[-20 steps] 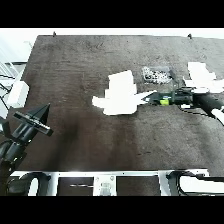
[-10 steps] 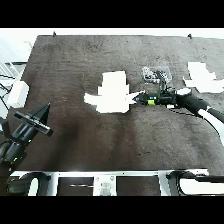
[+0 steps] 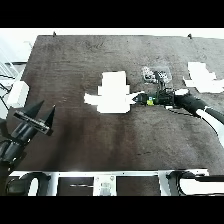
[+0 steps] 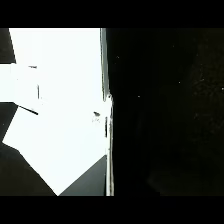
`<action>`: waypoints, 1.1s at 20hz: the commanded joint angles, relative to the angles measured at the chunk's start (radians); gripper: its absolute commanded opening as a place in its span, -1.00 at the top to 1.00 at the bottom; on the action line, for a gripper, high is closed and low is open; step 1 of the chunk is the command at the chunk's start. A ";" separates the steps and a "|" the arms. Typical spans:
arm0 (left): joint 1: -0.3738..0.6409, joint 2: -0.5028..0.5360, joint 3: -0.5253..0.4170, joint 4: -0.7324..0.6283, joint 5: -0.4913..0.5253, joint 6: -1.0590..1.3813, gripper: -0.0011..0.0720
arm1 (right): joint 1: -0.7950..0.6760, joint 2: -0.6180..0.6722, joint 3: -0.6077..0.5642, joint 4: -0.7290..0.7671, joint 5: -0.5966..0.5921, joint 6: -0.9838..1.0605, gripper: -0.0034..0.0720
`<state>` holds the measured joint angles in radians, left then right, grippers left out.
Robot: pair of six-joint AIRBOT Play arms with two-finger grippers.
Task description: Fold the box and place the chain.
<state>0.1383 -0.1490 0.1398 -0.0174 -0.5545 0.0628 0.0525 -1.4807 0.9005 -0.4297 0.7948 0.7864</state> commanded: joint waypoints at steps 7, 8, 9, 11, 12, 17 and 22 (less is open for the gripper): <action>0.000 -0.628 0.413 0.045 -0.251 -0.190 -0.33 | 0.006 -0.001 -0.020 0.063 -0.055 -0.181 0.88; 0.000 -0.723 0.474 0.045 -0.299 -0.201 -0.33 | 0.009 -0.002 -0.023 0.084 -0.062 -0.198 0.88; 0.000 -0.822 0.542 0.058 -0.345 -0.224 -0.33 | 0.015 -0.002 -0.027 0.093 -0.079 -0.197 0.88; -0.009 -0.996 0.684 0.124 -0.438 -0.303 -0.33 | 0.024 -0.002 -0.039 0.116 -0.092 -0.212 0.89; -0.029 -1.077 0.763 0.178 -0.480 -0.347 -0.33 | 0.031 -0.002 -0.045 0.127 -0.093 -0.222 0.88; -0.193 -1.381 1.161 0.550 -0.498 -0.628 -0.33 | 0.046 -0.004 -0.058 0.154 -0.123 -0.224 0.88; -0.254 -1.690 1.557 0.745 -0.685 -0.826 -0.33 | 0.046 -0.004 -0.061 0.160 -0.123 -0.249 0.88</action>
